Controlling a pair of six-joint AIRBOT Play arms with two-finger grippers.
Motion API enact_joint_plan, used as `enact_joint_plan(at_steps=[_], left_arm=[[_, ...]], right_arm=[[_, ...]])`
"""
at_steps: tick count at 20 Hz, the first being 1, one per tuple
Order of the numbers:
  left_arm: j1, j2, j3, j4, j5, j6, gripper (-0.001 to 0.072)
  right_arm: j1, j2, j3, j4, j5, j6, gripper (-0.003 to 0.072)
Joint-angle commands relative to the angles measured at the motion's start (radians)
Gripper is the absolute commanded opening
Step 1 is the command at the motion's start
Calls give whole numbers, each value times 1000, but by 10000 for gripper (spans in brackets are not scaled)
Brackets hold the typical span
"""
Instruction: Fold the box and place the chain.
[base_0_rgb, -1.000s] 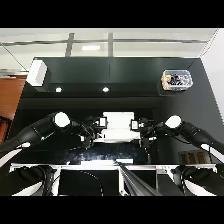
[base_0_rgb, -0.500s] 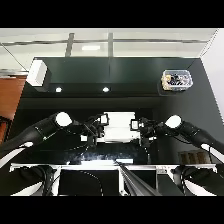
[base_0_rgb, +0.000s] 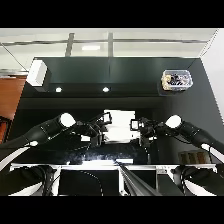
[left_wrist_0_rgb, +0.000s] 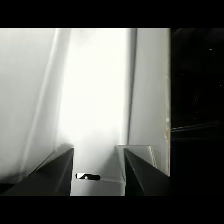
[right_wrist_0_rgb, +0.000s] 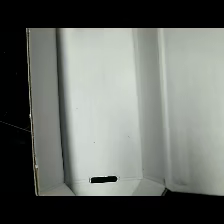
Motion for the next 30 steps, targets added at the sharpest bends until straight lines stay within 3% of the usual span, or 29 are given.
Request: enact_joint_plan(at_steps=[1,3,4,5,9,11,13,16,18,20,21,25,30], left_arm=[[-12,-2,0,1,26,5,202],[-14,-2,0,4,19,4,180],[-14,-2,0,8,0,4,77],[-12,4,1,30,-23,1,32],[48,117,0,328,-97,-327,29],[144,220,0,495,-147,-562,29],[284,298,0,550,-214,-749,32],[494,309,0,551,-420,-883,32],[597,289,-26,545,-453,-1119,30],[666,260,-90,495,-417,-1367,32],[687,239,-126,430,-404,-1349,32],[692,102,-234,55,-355,-1101,32],[605,-40,-235,-238,-346,-838,31]], right_arm=[[0,0,-1,0,0,0,501],[0,0,-1,0,0,0,501],[0,0,-1,0,0,0,501],[0,0,-1,0,0,0,501],[0,0,0,0,0,0,501],[0,0,-1,0,0,0,500],[0,0,-1,0,0,0,500],[0,0,-1,0,0,0,500],[0,0,-1,0,0,0,501],[0,0,-1,0,0,0,500],[0,0,-1,0,0,0,500],[0,0,-1,0,0,0,500],[0,0,-1,0,0,0,501]])
